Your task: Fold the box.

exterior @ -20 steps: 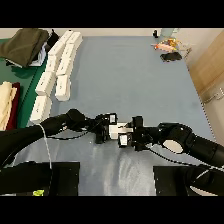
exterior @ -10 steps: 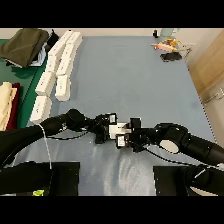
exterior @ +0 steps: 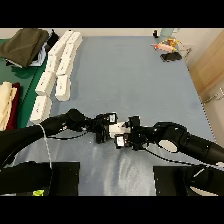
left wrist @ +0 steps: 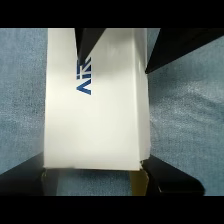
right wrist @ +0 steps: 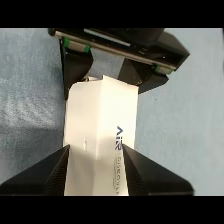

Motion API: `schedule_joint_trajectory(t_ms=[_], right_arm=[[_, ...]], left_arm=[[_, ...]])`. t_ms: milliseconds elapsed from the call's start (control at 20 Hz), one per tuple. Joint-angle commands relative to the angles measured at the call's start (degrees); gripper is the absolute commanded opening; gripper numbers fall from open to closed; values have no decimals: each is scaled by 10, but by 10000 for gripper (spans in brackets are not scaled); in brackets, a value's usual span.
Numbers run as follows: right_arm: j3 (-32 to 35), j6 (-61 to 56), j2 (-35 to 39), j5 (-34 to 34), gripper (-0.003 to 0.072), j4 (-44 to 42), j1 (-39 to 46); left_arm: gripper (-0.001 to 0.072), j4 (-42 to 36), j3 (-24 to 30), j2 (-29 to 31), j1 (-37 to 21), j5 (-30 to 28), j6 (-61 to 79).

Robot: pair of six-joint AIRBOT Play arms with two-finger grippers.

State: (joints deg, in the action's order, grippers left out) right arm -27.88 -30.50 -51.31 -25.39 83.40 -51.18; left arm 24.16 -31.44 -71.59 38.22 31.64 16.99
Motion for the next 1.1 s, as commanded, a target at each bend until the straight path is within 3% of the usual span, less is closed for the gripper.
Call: schedule_joint_trajectory(t_ms=[0, 1050], right_arm=[[-1, 0, 7, 4, 502, 4, 0], [-22, -12, 35, -12, 501, 28, 1]], left_arm=[[439, 1, 0, 0, 0, 3, 1], [439, 1, 0, 0, 0, 3, 1]])
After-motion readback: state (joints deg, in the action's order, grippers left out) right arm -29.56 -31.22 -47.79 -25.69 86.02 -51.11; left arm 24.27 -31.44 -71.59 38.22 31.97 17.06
